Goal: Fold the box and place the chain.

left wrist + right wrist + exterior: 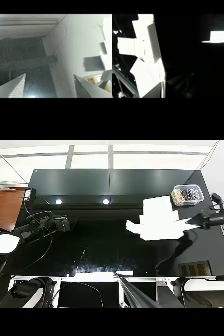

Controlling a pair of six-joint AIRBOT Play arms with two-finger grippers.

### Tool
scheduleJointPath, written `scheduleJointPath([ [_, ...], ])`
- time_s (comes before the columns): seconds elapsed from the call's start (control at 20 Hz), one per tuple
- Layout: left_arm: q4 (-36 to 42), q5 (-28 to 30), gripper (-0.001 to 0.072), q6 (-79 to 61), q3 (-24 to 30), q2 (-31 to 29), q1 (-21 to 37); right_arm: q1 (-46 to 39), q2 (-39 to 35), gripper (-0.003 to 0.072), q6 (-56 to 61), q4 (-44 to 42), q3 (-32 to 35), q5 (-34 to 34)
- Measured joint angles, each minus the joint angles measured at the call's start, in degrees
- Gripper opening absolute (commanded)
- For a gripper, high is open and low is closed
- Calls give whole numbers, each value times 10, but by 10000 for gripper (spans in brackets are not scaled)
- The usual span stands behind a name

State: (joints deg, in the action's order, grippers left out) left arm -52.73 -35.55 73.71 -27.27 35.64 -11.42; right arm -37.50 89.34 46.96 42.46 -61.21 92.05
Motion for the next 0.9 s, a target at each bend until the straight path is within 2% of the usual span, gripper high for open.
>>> scheduleJointPath([
  [0.25,10,-2,706,2,0,0,0,163,-137,47,-37,-45,110,-78],
  [0.5,19,-62,705,28,0,36,0,335,-268,47,-62,-63,223,-199],
  [0.7,86,-154,705,-1,0,126,9,451,-308,48,-74,-54,265,-284],
  [0.9,216,-205,705,-113,0,242,20,497,-318,48,-70,-50,276,-319],
])
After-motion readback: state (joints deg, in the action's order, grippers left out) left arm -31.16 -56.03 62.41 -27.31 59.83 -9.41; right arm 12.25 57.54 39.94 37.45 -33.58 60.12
